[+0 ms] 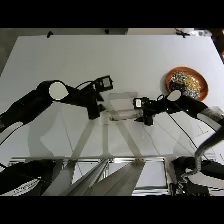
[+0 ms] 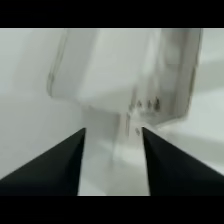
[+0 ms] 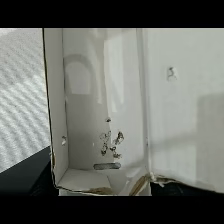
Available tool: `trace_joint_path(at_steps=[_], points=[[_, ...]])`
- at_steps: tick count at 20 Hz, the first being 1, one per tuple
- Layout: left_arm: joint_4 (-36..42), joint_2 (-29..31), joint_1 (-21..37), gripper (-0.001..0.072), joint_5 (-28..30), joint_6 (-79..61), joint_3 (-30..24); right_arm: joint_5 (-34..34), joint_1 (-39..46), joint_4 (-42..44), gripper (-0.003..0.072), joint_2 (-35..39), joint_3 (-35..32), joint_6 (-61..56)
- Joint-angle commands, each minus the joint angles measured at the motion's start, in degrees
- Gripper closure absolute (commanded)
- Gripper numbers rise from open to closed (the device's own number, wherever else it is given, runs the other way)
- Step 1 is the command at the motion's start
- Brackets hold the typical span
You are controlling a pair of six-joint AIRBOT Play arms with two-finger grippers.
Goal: Fold the box and place the chain.
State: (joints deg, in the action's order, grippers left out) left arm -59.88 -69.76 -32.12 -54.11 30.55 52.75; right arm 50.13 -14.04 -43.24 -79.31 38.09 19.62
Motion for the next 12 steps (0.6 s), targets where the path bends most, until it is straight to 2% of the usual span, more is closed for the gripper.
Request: trace_joint_path(at_steps=[1,6,10,12], points=[[-5.42,-1.84,0.35,0.0217,-9.44,-2.51,0.00,-0.07,0.00,0.15,0.0282,0.02,0.00,-0.04],[-4.59,-8.04,0.24,0.0216,-5.42,-9.99,-0.02,-0.07,0.00,0.15,0.0282,0.02,0.00,-0.04],[-1.64,-10.91,-0.85,0.0215,0.74,-18.05,-0.02,-0.07,0.00,0.15,0.0282,0.02,0.00,-0.04],[-0.15,-11.72,-0.85,0.0214,1.99,-19.71,-0.02,-0.07,0.00,0.15,0.0282,0.02,0.00,-0.04]])
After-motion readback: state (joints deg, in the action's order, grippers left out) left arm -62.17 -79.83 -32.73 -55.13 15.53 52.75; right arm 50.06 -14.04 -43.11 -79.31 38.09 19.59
